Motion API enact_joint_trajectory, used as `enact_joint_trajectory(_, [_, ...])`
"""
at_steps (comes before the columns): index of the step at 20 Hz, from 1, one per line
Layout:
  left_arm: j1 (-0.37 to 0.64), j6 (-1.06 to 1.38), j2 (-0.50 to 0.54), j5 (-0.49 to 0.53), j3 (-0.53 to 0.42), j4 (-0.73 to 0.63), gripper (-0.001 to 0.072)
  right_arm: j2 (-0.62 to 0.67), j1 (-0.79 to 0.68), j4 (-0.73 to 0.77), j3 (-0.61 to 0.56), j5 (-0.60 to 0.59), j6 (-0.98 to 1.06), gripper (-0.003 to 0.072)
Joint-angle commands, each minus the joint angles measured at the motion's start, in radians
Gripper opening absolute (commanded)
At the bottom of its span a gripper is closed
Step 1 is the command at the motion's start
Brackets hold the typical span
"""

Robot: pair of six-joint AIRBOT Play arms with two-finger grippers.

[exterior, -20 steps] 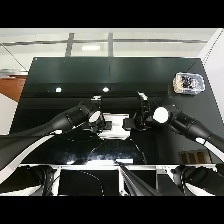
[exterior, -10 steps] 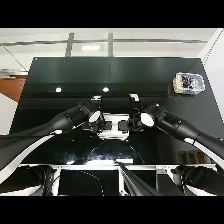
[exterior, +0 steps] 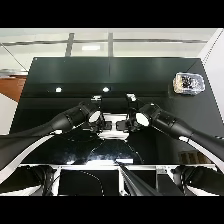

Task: Fold the box and place the chain.

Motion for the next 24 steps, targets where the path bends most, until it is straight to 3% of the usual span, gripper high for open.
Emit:
enact_joint_trajectory(1, [0.001, 0.0, -0.001, 0.0, 0.0, 0.0, 0.0028, -0.039, 0.013, -0.023, 0.029, 0.055, 0.033, 0.0254])
enact_joint_trajectory(4, [0.001, 0.0, -0.001, 0.0, 0.0, 0.0, 0.0028, -0.061, 0.014, -0.025, 0.03, 0.067, 0.058, 0.0195])
enact_joint_trajectory(13, [0.001, 0.0, -0.001, -0.02, 0.0, 0.0, 0.0028, -0.133, 0.013, -0.024, 0.065, 0.073, 0.105, 0.0193])
enact_joint_trajectory(14, [0.001, 0.0, -0.001, -0.022, 0.0, 0.0, 0.0029, -0.133, 0.014, -0.024, 0.066, 0.073, 0.106, 0.0129])
enact_joint_trajectory(15, [0.001, 0.0, -0.001, -0.022, 0.0, 0.0, 0.0028, -0.133, 0.014, -0.024, 0.066, 0.072, 0.106, 0.0122])
enact_joint_trajectory(16, [0.001, 0.0, -0.001, -0.021, 0.0, 0.0, 0.0028, -0.133, 0.014, -0.016, 0.066, 0.071, 0.105, 0.0042])
enact_joint_trajectory(23, [0.001, 0.0, -0.001, -0.022, 0.0, 0.0, 0.0028, -0.133, 0.013, -0.005, 0.066, 0.059, 0.105, 0.0049])
enact_joint_trajectory(24, [0.001, 0.0, -0.001, -0.021, 0.0, 0.0, 0.0028, -0.133, 0.013, -0.006, 0.066, 0.059, 0.105, 0.0105])
